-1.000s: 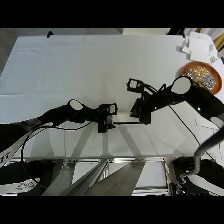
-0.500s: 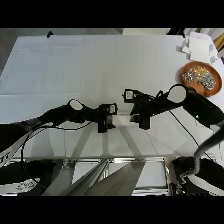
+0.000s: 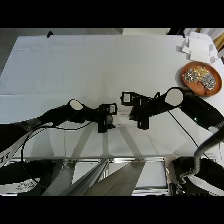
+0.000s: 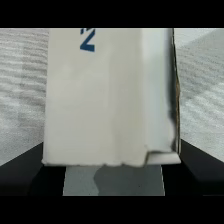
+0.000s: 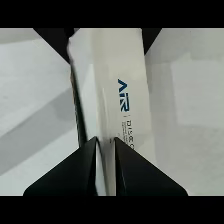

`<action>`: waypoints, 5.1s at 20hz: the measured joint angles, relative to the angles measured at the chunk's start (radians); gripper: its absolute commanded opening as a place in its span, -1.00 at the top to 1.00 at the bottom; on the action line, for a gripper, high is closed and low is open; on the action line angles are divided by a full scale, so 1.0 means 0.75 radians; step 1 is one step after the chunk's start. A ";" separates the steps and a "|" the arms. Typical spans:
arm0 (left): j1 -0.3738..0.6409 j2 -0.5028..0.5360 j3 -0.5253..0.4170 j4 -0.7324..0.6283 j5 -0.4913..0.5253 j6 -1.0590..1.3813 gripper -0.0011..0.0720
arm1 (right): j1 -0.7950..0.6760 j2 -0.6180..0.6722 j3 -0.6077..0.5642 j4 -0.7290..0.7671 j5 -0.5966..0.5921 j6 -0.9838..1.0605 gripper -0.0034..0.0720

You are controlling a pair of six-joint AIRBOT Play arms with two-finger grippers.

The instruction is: Fold the box and place the chain.

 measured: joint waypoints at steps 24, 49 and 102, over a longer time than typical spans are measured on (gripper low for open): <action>0.000 0.000 0.000 0.001 0.000 0.002 0.06 | -0.010 0.116 -0.077 0.042 -0.018 0.039 0.31; 0.000 0.000 0.000 0.001 0.000 0.002 0.06 | -0.169 0.009 -0.283 0.661 -0.135 -0.089 0.89; 0.000 0.000 0.000 0.000 0.000 0.002 0.06 | -0.504 0.583 -0.221 -0.149 0.220 0.991 0.88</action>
